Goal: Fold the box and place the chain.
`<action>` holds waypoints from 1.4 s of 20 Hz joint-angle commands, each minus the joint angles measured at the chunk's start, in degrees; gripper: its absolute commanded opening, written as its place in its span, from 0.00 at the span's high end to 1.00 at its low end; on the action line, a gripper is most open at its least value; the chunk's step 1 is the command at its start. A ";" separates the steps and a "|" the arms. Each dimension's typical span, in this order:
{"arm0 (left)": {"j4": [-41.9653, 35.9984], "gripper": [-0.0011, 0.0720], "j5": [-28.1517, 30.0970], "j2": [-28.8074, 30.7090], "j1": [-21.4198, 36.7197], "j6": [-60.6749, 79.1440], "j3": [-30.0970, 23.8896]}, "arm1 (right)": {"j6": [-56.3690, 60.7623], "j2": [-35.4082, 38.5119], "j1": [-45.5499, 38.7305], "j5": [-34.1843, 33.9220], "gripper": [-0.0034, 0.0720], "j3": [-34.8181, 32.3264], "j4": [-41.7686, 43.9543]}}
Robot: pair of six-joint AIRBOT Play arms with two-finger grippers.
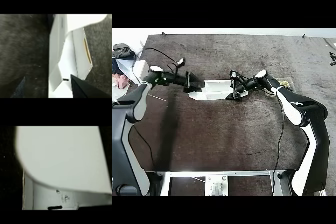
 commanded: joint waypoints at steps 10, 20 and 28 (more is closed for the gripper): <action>-0.76 0.98 -15.21 8.17 0.81 -5.29 0.04 | -0.02 0.00 0.00 0.20 0.48 0.02 0.04; 2.86 0.98 10.47 28.44 -5.33 0.02 -24.94 | -0.02 0.00 0.00 0.22 0.48 0.02 0.04; -0.61 0.97 24.96 28.26 -12.24 -5.16 -35.32 | -0.02 0.00 0.00 0.20 0.48 0.02 0.04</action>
